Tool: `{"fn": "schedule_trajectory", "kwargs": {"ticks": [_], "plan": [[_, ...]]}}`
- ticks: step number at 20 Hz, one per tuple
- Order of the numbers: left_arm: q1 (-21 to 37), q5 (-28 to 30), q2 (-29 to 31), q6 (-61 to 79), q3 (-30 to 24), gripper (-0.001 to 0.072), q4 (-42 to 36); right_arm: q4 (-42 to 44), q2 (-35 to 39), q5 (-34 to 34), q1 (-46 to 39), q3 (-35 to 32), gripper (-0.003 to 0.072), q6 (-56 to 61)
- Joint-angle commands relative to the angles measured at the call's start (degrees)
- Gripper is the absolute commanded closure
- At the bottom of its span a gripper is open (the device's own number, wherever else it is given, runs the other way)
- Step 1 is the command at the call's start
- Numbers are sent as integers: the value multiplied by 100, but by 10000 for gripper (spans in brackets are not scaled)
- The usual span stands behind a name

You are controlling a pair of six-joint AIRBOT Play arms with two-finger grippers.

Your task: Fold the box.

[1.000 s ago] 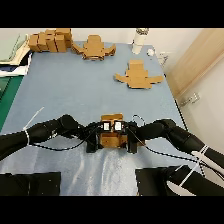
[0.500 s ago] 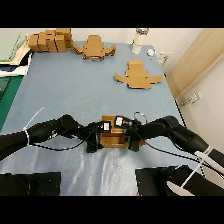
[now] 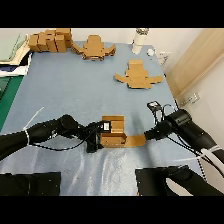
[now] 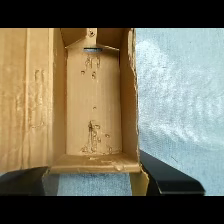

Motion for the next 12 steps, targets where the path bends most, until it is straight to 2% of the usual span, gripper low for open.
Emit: {"fn": "schedule_trajectory", "kwargs": {"ticks": [1,2,4,7,12], "plan": [[2,0,-2,-2,0,298,2,1845,-474,350,-334,-177,682,-282],[2,0,-2,-2,0,298,2,2439,-555,516,-243,-181,683,-514],[2,0,-2,-2,0,298,0,2964,-487,820,48,-160,683,-595],[2,0,-2,-2,0,298,2,3134,-348,874,402,-129,683,-549],[2,0,-2,-2,0,298,2,3383,-192,828,503,-24,683,-553]]}}
